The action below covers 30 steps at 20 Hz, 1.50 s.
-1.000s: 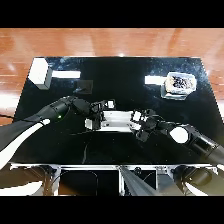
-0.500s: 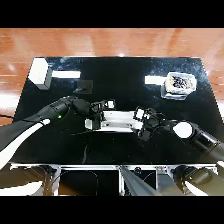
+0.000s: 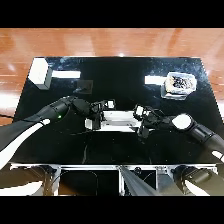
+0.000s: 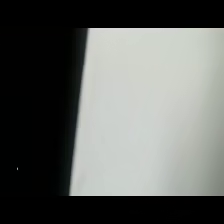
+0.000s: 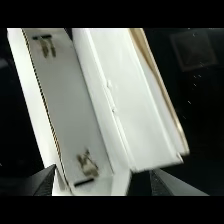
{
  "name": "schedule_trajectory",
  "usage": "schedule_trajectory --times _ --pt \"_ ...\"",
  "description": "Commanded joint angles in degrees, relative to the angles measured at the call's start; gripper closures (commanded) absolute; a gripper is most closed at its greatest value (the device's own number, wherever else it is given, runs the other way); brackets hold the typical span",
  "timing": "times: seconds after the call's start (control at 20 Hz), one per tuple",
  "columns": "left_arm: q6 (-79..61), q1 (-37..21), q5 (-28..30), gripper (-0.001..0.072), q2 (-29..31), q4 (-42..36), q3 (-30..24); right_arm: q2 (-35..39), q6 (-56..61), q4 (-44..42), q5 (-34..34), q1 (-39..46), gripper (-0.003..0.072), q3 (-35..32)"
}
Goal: Fold the box and place the chain.
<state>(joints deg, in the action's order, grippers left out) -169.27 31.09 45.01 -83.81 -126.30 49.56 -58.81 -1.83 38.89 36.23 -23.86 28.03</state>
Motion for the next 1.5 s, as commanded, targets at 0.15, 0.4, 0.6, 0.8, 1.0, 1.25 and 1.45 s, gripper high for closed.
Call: schedule_trajectory --times 0.15,0.4,0.6,0.8,1.0,1.25,1.45 --pt "0.0 0.04 1.11 0.0688 -0.02 0.0 -0.02 -4.7 -8.52 -7.39 4.28 0.55 -0.0024 0.66" --pt "0.0 0.02 1.27 0.0689 -0.02 0.02 -0.02 -8.07 -12.44 -7.28 4.07 0.52 -0.0023 0.66" --pt "0.0 0.02 1.27 0.0689 -0.02 0.04 -0.02 -10.25 -12.44 -6.95 2.14 0.52 -0.0021 0.66" --pt "0.0 0.0 1.27 0.0689 -0.02 0.04 -0.02 -11.65 -12.46 -6.93 2.05 0.52 -0.0016 1.01" --pt "0.0 0.0 1.25 0.0689 -0.02 0.04 -0.02 -11.67 -12.61 -6.93 2.08 0.52 -0.0016 1.03" --pt "0.0 0.0 1.25 0.0689 -0.02 0.04 -0.02 -11.67 -12.66 -6.93 2.1 0.52 -0.0015 1.03" --pt "0.0 0.0 1.25 0.0688 -0.02 0.04 -0.02 -11.67 -12.7 -6.95 2.12 0.52 0.0116 1.03"
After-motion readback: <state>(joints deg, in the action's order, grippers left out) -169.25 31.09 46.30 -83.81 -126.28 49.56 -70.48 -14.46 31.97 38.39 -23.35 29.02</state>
